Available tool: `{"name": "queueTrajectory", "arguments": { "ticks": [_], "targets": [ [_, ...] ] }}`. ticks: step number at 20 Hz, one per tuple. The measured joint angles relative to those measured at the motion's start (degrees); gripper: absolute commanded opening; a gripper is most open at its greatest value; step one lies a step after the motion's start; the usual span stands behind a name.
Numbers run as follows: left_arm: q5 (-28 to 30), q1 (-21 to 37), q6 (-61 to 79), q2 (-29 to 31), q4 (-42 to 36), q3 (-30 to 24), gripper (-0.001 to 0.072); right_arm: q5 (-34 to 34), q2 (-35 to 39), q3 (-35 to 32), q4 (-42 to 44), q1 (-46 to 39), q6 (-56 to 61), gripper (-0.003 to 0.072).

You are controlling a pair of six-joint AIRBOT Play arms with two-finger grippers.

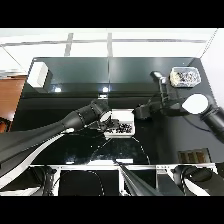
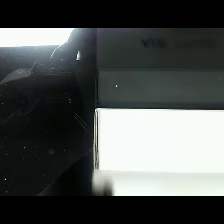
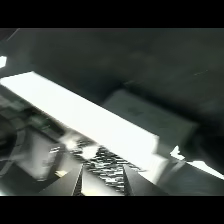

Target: Fold the box and place the chain.

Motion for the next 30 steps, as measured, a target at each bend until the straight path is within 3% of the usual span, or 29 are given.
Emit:
{"name": "queueTrajectory", "arguments": {
  "ticks": [7,8,10,11,15,18,20,22,24,26,30],
  "targets": [
    [-0.42,0.09,-0.02,0.02,-0.22,0.02,0.0037,7.39,1.68,3.76,-11.78,-10.32,-0.87,0.0301],
    [-0.39,0.15,-0.11,0.04,-0.46,0.02,0.0184,7.91,1.75,3.91,-13.0,-10.88,-1.05,0.0302],
    [-0.37,0.2,-0.44,0.46,-1.11,0.04,0.0603,8.04,1.86,4.02,-14.86,-11.56,-1.4,0.0302],
    [-0.42,0.2,-0.72,1.01,-1.29,0.07,0.0681,8.11,1.86,4.09,-15.58,-11.82,-1.55,0.0302],
    [-4.0,0.2,1.18,6.97,2.03,0.02,0.0679,7.06,1.9,4.13,-17.07,-12.22,-2.21,0.0301],
    [-9.51,0.83,3.63,14.95,9.29,-1.92,0.0678,6.49,1.9,4.13,-17.42,-12.31,-2.51,0.0301],
    [-12.22,3.8,3.78,21.16,14.38,-5.92,0.0679,6.27,1.9,4.13,-17.51,-12.33,-2.56,0.0302],
    [-10.99,9.97,4.74,27.1,14.1,-12.33,0.0679,6.23,1.9,4.13,-17.42,-12.33,-2.56,0.0301],
    [-5.14,17.16,10.21,31.21,5.86,-19.34,0.0679,6.16,1.9,4.13,-17.35,-12.33,-2.54,0.0302],
    [2.08,23.82,22.97,33.33,-8.72,-25.86,0.0679,6.12,1.9,4.13,-17.31,-12.33,-1.92,0.0302],
    [9.33,31.23,63.12,32.46,-34.62,-33.16,0.0714,6.12,1.86,4.13,-17.14,-12.33,-0.39,0.0302]
  ]
}}
